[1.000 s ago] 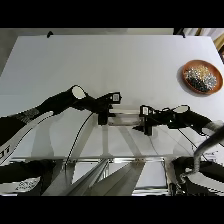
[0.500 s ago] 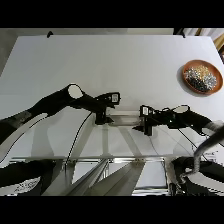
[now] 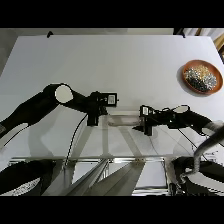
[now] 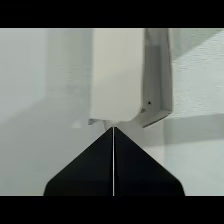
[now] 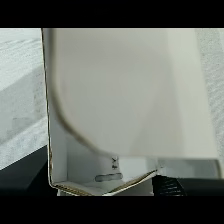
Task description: Fold the box and place the chain.
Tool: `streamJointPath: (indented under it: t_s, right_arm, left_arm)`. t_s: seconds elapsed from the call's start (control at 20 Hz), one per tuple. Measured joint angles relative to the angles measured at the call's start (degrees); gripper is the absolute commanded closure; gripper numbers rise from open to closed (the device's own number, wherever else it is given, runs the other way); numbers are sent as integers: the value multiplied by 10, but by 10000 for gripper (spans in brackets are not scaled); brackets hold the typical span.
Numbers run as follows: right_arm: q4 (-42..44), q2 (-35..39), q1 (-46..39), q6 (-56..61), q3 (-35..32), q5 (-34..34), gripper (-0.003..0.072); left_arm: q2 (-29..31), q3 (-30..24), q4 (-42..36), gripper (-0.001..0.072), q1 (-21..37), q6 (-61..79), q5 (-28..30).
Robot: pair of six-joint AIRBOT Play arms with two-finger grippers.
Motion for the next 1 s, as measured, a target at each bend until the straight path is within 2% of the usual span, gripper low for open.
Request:
streamJointPath:
  t_s: [0.1,0.2,0.4,0.55,0.8,1.0]
  right_arm:
    - [0,0,0,0,0,0,274]
    - [1,0,0,0,0,1,274]
    - [2,0,0,2,0,-2,274]
    - [0,0,0,0,0,-2,274]
    - [0,0,0,0,0,-1,274]
    - [1,0,0,0,0,0,274]
  left_arm:
    - [-5,0,-10,705,-17,-7,-3]
    - [-18,0,-36,705,-34,-9,25]
    - [-62,0,-123,705,-54,-24,153]
    - [-92,0,-158,705,-59,-68,234]
    - [-112,-2,-177,705,-60,-110,287]
    - [-134,-2,-181,701,-58,-118,302]
